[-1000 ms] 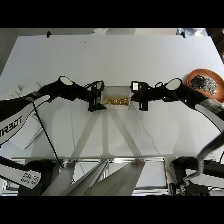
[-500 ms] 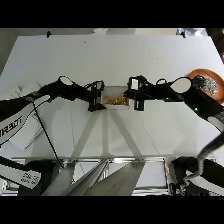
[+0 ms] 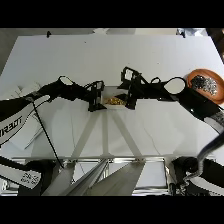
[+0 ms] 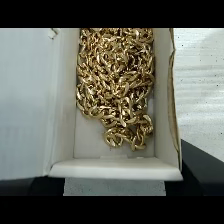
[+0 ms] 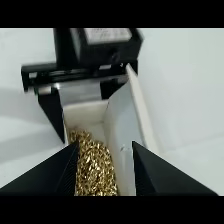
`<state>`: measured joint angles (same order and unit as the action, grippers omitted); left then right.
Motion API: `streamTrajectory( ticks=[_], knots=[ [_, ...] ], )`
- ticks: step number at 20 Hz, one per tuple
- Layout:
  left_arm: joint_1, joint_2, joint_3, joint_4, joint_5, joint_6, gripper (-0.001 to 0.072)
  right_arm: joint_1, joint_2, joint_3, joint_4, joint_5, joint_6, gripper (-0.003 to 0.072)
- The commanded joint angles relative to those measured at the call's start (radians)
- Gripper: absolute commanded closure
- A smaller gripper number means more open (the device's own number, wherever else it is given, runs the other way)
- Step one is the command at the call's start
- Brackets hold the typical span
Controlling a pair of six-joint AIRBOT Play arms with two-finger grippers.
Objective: Fold the box and place the chain.
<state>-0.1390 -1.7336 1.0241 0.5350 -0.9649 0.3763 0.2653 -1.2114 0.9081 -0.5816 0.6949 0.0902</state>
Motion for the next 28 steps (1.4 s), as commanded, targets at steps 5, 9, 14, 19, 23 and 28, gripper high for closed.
streamTrajectory(
  ticks=[5, 9, 14, 19, 23, 28],
  knots=[
    [0.000, 0.000, 0.001, 0.000, 0.000, 0.000, 0.0566, -0.113, -0.126, 0.382, -0.307, 0.282, 0.511, 0.0398],
    [0.000, 0.000, 0.001, 0.000, 0.000, 0.000, 0.0566, -0.117, -0.335, 0.573, -0.357, 0.396, 0.584, 0.0399],
    [0.000, 0.000, 0.001, 0.000, 0.000, 0.000, 0.0566, -0.051, -0.451, 0.583, -0.388, 0.510, 0.484, 0.0405],
    [0.000, 0.000, 0.001, 0.000, 0.000, 0.000, 0.0566, 0.001, -0.459, 0.583, -0.383, 0.543, 0.409, 0.0433],
    [0.000, 0.000, 0.001, 0.000, 0.000, 0.000, 0.0566, 0.002, -0.459, 0.583, -0.392, 0.573, 0.363, 0.0432],
    [0.000, 0.000, 0.001, 0.000, 0.000, 0.000, 0.0566, 0.016, -0.459, 0.581, -0.452, 0.524, 0.293, 0.0372]
  ],
)
